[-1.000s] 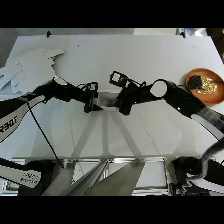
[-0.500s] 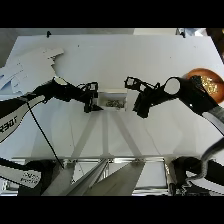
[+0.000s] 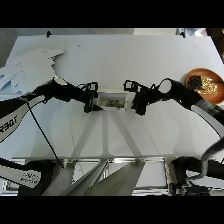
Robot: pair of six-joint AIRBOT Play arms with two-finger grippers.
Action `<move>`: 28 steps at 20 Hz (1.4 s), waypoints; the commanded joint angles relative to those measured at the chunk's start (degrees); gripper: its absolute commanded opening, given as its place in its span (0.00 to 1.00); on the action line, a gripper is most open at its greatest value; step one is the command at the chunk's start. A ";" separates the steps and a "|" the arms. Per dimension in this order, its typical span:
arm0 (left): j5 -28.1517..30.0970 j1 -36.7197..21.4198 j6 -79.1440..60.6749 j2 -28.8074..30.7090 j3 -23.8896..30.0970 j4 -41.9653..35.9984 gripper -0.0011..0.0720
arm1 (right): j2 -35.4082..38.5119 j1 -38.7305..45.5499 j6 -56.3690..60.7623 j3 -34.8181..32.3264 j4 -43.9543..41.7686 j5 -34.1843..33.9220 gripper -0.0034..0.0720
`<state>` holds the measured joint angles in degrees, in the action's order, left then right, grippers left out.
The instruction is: Fold the box and place the chain.
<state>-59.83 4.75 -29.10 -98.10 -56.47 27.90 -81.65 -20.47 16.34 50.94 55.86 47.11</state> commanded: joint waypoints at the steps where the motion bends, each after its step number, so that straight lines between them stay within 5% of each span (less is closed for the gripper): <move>1: 0.02 -0.02 -0.02 0.04 -0.04 0.00 0.47 | -1.84 0.07 -3.85 0.02 -3.98 -1.90 0.39; 10: 0.02 -0.02 -0.02 0.04 -0.04 0.00 0.47 | -3.21 0.07 -9.55 0.02 -12.17 -3.89 0.37; 16: 0.02 -0.02 -0.02 0.04 -0.04 0.00 0.47 | -3.21 0.07 -9.27 0.02 -12.17 -9.09 0.07; 28: 0.02 -0.02 -0.02 0.04 -0.04 0.00 0.47 | 2.14 0.07 -4.22 0.02 -10.36 -12.09 0.06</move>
